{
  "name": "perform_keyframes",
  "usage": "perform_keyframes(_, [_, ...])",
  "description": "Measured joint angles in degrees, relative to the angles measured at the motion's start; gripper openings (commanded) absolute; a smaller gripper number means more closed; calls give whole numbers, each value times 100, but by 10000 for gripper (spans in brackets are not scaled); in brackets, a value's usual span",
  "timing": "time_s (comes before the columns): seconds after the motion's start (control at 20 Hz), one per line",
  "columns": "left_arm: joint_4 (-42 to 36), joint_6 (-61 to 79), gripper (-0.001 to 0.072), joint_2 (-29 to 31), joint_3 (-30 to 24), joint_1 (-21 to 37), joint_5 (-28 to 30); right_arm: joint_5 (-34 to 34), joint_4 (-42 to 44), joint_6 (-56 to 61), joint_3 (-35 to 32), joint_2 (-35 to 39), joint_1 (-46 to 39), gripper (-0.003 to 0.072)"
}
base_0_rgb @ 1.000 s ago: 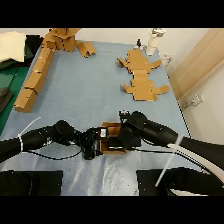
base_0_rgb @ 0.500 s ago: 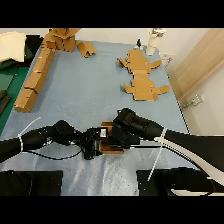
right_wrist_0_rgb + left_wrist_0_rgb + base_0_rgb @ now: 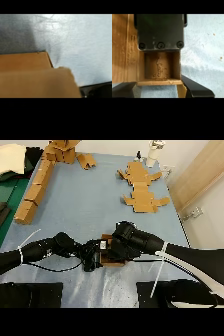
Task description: Fold the box.
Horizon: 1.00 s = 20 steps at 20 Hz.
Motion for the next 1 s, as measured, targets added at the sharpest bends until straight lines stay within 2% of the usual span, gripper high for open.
perform_keyframes(0.4, [4, 0, 520, 0, 0, 0, 2, -153, -98, -4, 92, 848, 4, 295])
perform_keyframes(0.45, [7, 0, 520, 2, 0, 0, 2, -179, -107, -4, 103, 1019, 4, 227])
perform_keyframes(0.5, [7, 0, 520, 0, 0, 0, 11, -262, -164, -7, 109, 1198, 7, 45])
perform_keyframes(0.55, [7, 0, 520, 0, 0, 0, 4, -387, -260, -7, 109, 1366, -4, 3])
perform_keyframes(0.65, [7, 0, 520, 2, 0, 0, 2, -660, -573, -127, 57, 1628, -168, 2])
perform_keyframes(0.75, [7, 0, 520, 2, 0, 0, 0, -671, -844, -509, -129, 1764, -693, 2])
perform_keyframes(0.85, [7, 0, 520, 0, 0, 0, 4, -129, -660, -1213, -424, 1722, -1650, 2])
perform_keyframes(0.9, [7, 0, 520, 0, 0, 0, 4, 332, -236, -1766, -579, 1604, -2247, 2])
perform_keyframes(1.0, [7, 0, 520, 2, 0, 0, 4, 1029, 1156, -3202, -772, 1226, -3285, 2])
